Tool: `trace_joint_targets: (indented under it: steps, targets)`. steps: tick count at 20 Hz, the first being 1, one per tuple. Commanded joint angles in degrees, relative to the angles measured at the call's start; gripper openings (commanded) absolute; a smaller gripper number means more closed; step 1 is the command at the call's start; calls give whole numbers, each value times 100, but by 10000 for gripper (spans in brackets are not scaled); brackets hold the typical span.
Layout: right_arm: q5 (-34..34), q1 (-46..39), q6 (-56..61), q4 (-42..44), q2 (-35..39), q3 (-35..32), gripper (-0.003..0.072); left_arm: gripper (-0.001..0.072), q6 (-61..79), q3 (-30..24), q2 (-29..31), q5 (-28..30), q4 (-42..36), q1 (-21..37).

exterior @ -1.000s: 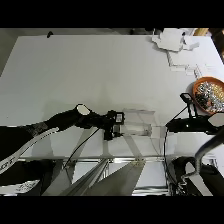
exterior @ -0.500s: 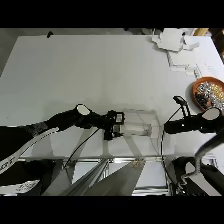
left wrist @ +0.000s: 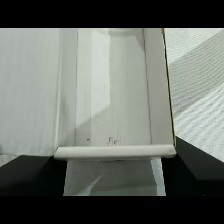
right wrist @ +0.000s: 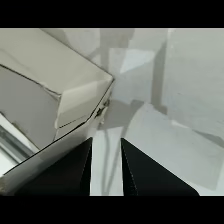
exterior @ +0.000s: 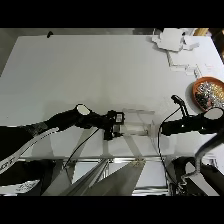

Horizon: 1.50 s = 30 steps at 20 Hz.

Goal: Fold the box and place the chain.

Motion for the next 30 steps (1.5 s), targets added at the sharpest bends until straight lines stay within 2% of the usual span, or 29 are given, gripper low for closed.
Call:
trace_joint_targets:
  steps: [1,7,12,18,20,30]
  targets:
    - [153,2,-72,229,273,2,210,218,0,2,4,2,-2,2]
    - [240,2,-321,422,533,2,210,218,0,2,4,2,0,2]
    - [92,2,-315,411,527,0,281,218,0,2,4,2,0,2]
    - [35,2,-201,417,527,0,304,218,0,2,4,2,0,2]
    - [-68,2,197,446,501,2,361,218,0,2,4,2,-2,2]
    - [122,4,439,494,470,2,369,218,0,2,4,2,0,2]
